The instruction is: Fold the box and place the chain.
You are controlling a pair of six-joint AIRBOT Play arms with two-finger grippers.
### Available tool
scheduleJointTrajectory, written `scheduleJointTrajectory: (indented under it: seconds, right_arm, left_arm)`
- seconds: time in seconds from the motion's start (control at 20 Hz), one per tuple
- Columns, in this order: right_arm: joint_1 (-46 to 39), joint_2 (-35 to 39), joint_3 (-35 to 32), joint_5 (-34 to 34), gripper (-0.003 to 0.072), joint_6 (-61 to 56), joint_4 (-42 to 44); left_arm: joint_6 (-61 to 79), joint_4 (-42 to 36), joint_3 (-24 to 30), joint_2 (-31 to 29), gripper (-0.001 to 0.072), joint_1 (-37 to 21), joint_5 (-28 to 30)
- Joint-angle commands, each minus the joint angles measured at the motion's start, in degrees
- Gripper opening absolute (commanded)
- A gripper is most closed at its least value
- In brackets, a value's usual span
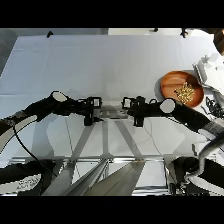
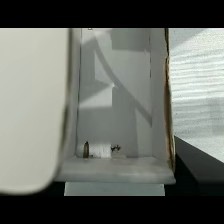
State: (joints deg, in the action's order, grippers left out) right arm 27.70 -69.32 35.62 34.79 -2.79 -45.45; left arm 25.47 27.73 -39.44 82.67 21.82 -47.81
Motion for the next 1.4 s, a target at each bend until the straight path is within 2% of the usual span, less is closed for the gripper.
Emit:
scheduleJointTrajectory:
  seconds: [0.0, 0.15, 0.4, 0.8, 1.0, 1.35]
  right_arm:
    - [0.2, 0.0, 0.0, -0.2, 0.001, 0.3, 2.0]
    - [0.2, 0.0, 0.0, -2.1, 0.0009, 0.3, 1.4]
    - [0.2, 0.0, 0.0, -3.8, 0.0009, -0.2, -5.3]
    - [0.2, -0.2, 0.0, 2.4, 0.0008, -0.2, -5.7]
    - [1.1, -0.2, 0.0, 2.3, 0.0008, -0.2, -3.9]
    - [4.0, -0.2, 0.0, -1.6, 0.0009, -0.2, -3.6]
  left_arm:
    - [0.0, 0.0, 0.0, 0.0, 0.0433, 0.0, 0.0]
    - [0.0, 0.0, 0.0, 0.0, 0.0433, 0.0, 0.0]
    - [0.0, 0.0, 0.0, 0.0, 0.0433, 0.0, 0.0]
    - [0.0, 0.0, 0.0, 0.0, 0.0433, 0.0, 0.0]
    - [0.0, 0.0, 0.0, 0.0, 0.0433, 0.0, 0.0]
    - [0.0, 0.0, 0.0, 0.0, 0.0433, 0.0, 0.0]
